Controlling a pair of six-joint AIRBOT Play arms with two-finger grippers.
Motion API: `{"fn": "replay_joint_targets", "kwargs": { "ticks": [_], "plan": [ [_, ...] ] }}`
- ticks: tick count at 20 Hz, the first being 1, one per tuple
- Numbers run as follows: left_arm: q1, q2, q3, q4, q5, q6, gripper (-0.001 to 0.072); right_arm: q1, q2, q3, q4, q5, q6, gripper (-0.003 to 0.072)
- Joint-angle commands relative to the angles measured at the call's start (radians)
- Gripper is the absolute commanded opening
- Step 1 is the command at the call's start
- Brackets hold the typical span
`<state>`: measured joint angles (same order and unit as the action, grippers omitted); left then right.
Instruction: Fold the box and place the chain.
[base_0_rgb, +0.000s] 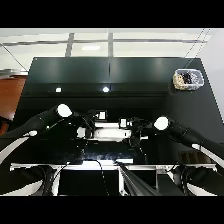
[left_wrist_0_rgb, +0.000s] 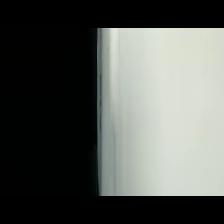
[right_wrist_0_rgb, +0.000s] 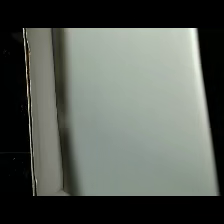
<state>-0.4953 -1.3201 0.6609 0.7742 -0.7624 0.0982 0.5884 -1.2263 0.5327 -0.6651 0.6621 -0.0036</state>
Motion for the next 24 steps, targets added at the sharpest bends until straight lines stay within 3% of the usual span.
{"fn": "replay_joint_targets", "kwargs": {
  "ticks": [1,12,14,24],
  "plan": [
    [0.0,0.0,0.001,0.003,-0.001,-0.001,0.0032,0.0,-0.011,0.001,0.003,-0.005,0.0,0.0588],
    [0.0,0.0,0.001,0.003,-0.001,-0.001,0.0032,0.0,-0.013,-0.014,-0.001,0.001,0.0,0.0586],
    [0.0,0.0,0.001,0.003,-0.001,-0.001,0.0032,0.0,-0.013,-0.014,0.002,0.003,0.0,0.0475],
    [0.0,0.0,0.001,0.003,-0.016,-0.001,0.0033,0.0,-0.013,-0.014,0.0,-0.02,0.0,0.0472]
  ]
}}
